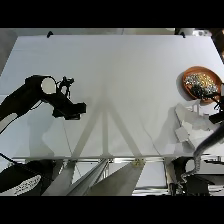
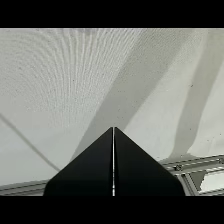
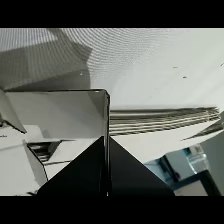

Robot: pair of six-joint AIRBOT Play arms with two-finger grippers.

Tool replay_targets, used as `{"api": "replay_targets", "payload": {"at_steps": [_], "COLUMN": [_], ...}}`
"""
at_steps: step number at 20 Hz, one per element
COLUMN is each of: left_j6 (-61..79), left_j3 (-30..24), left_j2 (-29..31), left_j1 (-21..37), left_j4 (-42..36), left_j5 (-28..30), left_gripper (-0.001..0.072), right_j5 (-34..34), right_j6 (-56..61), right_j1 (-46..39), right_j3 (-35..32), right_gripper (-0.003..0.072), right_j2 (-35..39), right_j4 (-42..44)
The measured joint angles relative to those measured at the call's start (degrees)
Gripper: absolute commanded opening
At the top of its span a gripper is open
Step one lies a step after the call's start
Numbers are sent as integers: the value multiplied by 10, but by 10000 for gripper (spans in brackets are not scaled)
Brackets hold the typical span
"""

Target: Fold the box and place the chain.

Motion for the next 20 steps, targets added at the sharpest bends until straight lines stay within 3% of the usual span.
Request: {"api": "replay_targets", "payload": {"at_steps": [3,12,16,20], "left_j6": [0,12,42,52], "left_j3": [0,0,0,0], "left_j2": [0,0,0,0], "left_j1": [0,1,2,2], "left_j4": [0,1,2,2], "left_j5": [0,-5,-56,-86], "left_gripper": [13,13,13,13], "right_j5": [39,33,-15,-69], "right_j6": [-11,-47,-15,10], "right_j1": [9,117,213,292], "right_j3": [-1,-13,-77,-154], "right_gripper": [15,15,14,15], "right_j2": [47,278,350,377], "right_j4": [104,489,567,593]}}
